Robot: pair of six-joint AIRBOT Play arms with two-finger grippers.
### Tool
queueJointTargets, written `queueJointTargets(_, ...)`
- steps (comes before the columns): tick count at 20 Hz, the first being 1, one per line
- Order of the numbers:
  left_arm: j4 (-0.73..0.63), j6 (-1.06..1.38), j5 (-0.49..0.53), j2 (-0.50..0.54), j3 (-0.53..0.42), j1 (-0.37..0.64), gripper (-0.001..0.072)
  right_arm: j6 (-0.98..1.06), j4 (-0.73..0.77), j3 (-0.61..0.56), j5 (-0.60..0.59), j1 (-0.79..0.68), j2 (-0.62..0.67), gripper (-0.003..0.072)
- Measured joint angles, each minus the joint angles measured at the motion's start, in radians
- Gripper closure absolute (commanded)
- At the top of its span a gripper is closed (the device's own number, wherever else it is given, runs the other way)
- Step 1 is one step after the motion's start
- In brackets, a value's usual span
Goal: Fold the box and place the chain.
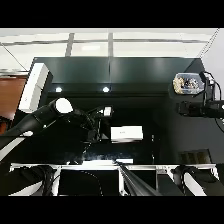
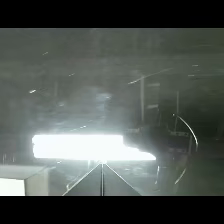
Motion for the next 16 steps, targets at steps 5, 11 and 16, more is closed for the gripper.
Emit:
queueJointTargets(5,-0.034,-0.106,0.117,-0.040,0.071,-0.109,-0.0003,0.002,-0.004,0.000,0.003,-0.097,0.000,0.0672)
queueJointTargets(11,-0.044,-0.212,0.238,-0.158,0.148,-0.225,-0.0003,-0.008,-0.005,0.000,0.016,-0.127,0.000,0.0672)
queueJointTargets(16,-0.045,-0.248,0.274,-0.191,0.168,-0.271,-0.0003,-0.012,-0.006,0.000,0.017,-0.131,0.000,0.0672)
